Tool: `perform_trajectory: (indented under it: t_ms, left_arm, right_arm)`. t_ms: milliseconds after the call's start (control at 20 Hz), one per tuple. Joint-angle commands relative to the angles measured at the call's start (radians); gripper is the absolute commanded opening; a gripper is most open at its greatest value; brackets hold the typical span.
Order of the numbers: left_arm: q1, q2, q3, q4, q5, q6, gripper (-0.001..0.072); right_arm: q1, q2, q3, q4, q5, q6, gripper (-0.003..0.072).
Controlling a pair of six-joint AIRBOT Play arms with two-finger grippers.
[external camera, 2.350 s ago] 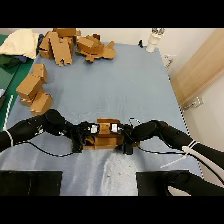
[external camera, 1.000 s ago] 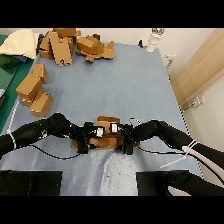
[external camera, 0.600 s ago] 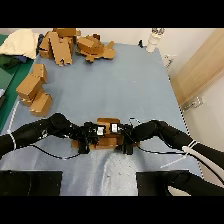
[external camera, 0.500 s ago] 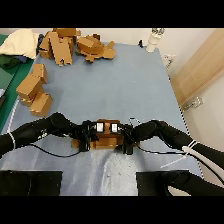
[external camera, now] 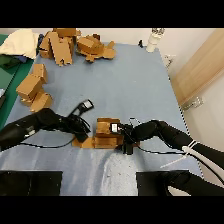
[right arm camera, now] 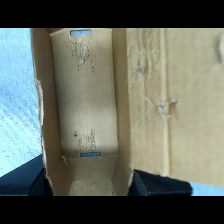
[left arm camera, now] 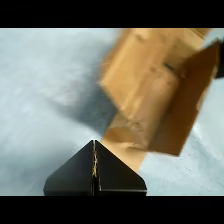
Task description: Fold the box.
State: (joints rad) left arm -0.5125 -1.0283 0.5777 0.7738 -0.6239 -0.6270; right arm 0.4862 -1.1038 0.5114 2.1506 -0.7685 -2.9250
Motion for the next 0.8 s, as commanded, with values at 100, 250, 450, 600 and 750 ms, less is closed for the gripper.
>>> perform_trajectory:
  t_ms: [100, 250, 450, 600, 750]
  left_arm:
    - [0.209, 0.174, -0.001, 0.450, -0.214, -0.809, 0.0012]
    - [0.254, 0.155, -0.028, 0.437, -0.322, -0.888, 0.0012]
    - [0.250, 0.090, -0.041, 0.282, -0.321, -0.889, 0.0011]
    - [0.233, 0.030, -0.041, 0.167, -0.312, -0.827, 0.0011]
    - [0.172, -0.003, -0.041, 0.137, -0.272, -0.829, 0.0011]
  right_arm:
    - [0.000, 0.000, 0.000, 0.000, 0.000, 0.000, 0.0510]
    - [0.000, 0.000, 0.000, 0.001, 0.000, 0.000, 0.0509]
    - [0.000, 0.000, 0.000, 0.004, 0.000, 0.000, 0.0510]
    - [0.000, 0.000, 0.000, 0.004, 0.000, 0.000, 0.0509]
    - [0.000, 0.000, 0.000, 0.004, 0.000, 0.000, 0.0509]
